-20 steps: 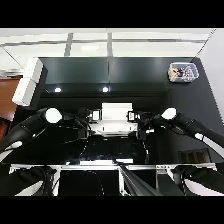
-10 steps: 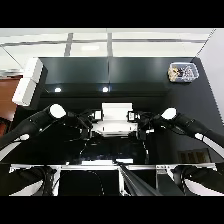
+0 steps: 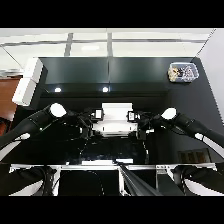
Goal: Fold the box and place the chain.
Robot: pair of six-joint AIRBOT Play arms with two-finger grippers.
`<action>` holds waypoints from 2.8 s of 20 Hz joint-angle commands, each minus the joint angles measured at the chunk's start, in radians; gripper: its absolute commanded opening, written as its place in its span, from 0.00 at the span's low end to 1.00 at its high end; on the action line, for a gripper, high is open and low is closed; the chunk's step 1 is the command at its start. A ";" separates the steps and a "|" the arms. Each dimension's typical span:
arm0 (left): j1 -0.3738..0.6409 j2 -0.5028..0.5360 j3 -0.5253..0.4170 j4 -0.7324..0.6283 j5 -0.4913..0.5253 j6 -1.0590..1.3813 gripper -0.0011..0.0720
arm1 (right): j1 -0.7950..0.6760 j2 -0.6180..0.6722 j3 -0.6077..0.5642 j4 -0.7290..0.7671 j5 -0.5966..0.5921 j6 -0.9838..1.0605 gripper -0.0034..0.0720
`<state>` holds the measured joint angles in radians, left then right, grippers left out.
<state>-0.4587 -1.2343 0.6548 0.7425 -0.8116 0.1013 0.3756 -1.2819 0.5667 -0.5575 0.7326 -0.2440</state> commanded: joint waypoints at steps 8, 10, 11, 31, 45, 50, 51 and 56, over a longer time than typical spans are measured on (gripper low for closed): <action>-0.011 -0.002 0.003 0.011 0.025 -0.053 0.46 | 0.000 0.000 0.001 0.000 0.000 0.000 0.35; -0.018 -0.002 0.003 0.007 0.042 -0.053 0.47 | 0.001 0.000 0.001 0.000 0.000 0.000 0.35; -0.023 -0.002 0.003 0.008 0.042 -0.054 0.47 | 0.001 0.000 0.001 0.000 0.000 0.000 0.35; -0.139 -0.081 0.003 -0.052 0.127 -0.262 0.32 | 0.001 0.000 0.001 0.000 0.000 0.000 0.35; -0.104 -0.044 0.006 -0.028 0.098 -0.268 0.17 | 0.001 0.000 0.001 0.000 0.000 0.000 0.35; 0.039 0.125 0.022 0.285 -0.115 -0.762 0.05 | 0.001 0.000 0.001 0.000 0.000 0.000 0.35; 0.085 0.159 0.022 0.365 -0.174 -0.870 0.05 | 0.001 0.000 0.001 0.000 0.000 0.000 0.35; 0.372 0.216 -0.034 0.574 -0.282 -1.502 0.05 | 0.001 0.000 0.001 0.000 0.000 0.000 0.35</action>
<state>-0.2295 -1.0496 0.6533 1.1934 -1.0187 -0.9970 0.3756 -1.2819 0.5667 -0.5571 0.7319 -0.2428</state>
